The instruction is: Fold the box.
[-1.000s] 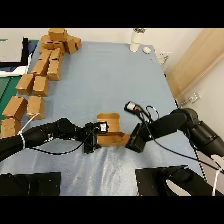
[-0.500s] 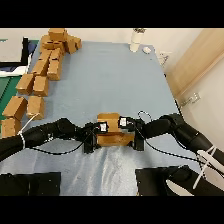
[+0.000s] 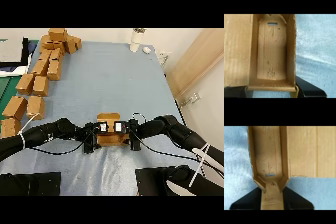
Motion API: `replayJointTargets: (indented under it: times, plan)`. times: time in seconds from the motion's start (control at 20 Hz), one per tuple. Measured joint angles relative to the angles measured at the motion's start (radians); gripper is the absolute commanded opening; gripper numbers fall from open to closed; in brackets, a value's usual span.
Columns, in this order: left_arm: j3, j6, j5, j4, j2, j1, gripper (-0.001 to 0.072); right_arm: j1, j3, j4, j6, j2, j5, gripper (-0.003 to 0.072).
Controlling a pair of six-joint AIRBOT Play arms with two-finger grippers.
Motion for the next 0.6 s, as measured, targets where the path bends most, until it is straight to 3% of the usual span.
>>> replayJointTargets:
  times: [0.2,0.25,0.4,0.5,0.6]
  plan:
    - [0.000,0.000,0.000,0.000,0.000,0.000,0.0422,0.020,0.000,0.013,-0.011,-0.006,0.016,0.0264]
    - [0.000,0.000,0.000,0.000,0.000,0.000,0.0422,0.023,0.000,0.019,-0.015,-0.007,0.017,0.0219]
    - [0.000,0.000,0.000,0.000,0.000,0.000,0.0422,0.029,0.000,0.032,-0.016,-0.008,0.021,0.0217]
    - [0.000,0.000,0.000,0.000,0.000,0.000,0.0422,0.031,0.000,0.046,-0.018,-0.008,0.023,0.0154]
    - [0.000,0.000,0.000,0.000,0.000,0.000,0.0422,0.032,0.000,0.061,-0.019,-0.008,0.023,0.0154]
